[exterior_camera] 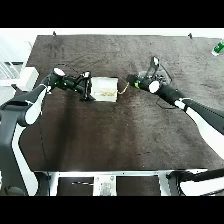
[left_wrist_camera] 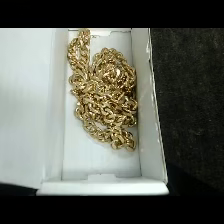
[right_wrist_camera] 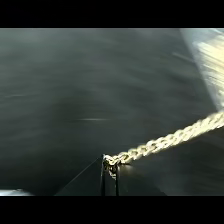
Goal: Fold the box and place the chain.
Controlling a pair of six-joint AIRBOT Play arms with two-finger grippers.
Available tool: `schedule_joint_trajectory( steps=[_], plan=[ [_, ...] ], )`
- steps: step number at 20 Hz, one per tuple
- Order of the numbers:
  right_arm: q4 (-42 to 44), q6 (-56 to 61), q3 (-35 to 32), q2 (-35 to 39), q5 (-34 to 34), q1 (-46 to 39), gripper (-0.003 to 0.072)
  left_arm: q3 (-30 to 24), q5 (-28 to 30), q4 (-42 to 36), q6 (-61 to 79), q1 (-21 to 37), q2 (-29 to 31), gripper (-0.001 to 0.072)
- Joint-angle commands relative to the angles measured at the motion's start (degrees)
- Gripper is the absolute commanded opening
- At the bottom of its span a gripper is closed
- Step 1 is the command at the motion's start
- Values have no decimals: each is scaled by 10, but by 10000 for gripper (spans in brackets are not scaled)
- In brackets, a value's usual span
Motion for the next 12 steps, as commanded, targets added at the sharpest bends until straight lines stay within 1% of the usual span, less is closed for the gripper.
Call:
schedule_joint_trajectory(
  steps=[1,3,5,9,12],
  plan=[
    [-6,-81,2,108,12,57,10,0,-1,0,0,0,0,490],
    [-6,-81,2,152,15,80,10,0,-1,0,0,0,0,490],
    [-6,-81,2,173,15,103,10,0,-1,0,0,0,0,490],
    [-3,-72,2,177,14,153,9,0,-1,0,0,0,0,491],
    [-3,-57,2,157,-1,181,10,0,-1,0,0,0,0,490]
  ],
)
